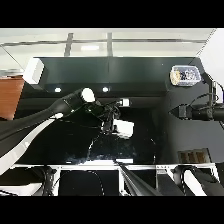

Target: Fold the box and place the chain.

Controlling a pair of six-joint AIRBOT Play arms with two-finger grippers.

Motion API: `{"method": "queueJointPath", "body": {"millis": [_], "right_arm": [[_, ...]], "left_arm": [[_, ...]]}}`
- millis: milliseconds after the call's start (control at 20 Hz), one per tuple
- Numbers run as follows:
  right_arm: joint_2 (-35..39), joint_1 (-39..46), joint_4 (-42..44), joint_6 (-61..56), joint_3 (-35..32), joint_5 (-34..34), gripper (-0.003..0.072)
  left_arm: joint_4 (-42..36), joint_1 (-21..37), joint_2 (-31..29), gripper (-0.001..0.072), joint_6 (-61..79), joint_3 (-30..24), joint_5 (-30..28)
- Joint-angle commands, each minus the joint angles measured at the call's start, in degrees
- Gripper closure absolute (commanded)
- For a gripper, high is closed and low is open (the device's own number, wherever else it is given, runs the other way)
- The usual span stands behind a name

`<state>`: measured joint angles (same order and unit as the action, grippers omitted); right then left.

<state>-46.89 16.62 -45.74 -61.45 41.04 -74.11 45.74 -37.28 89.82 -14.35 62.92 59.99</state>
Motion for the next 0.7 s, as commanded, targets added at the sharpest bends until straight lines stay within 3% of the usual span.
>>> {"method": "queueJointPath", "body": {"millis": [0, 500, 550, 650], "right_arm": [[0.02, 0.04, 0.02, 0.0, 0.07, -0.02, 0.067], [0.02, 0.04, 0.02, 0.02, 0.07, 0.94, 0.067], [0.02, 0.04, 0.02, 0.0, 0.07, 0.94, 0.067], [0.02, 0.04, 0.0, 0.02, 0.07, 1.05, 0.067]], "left_arm": [[2.38, -1.38, 0.61, -0.0001, -0.04, 0.02, -3.67], [2.4, -7.04, 1.14, 0.0012, -0.09, 0.02, -15.1], [2.23, -7.13, 1.14, 0.0066, -0.48, 0.02, -15.74], [2.25, -6.95, 1.07, 0.0325, -4.94, 0.28, -16.17]]}}
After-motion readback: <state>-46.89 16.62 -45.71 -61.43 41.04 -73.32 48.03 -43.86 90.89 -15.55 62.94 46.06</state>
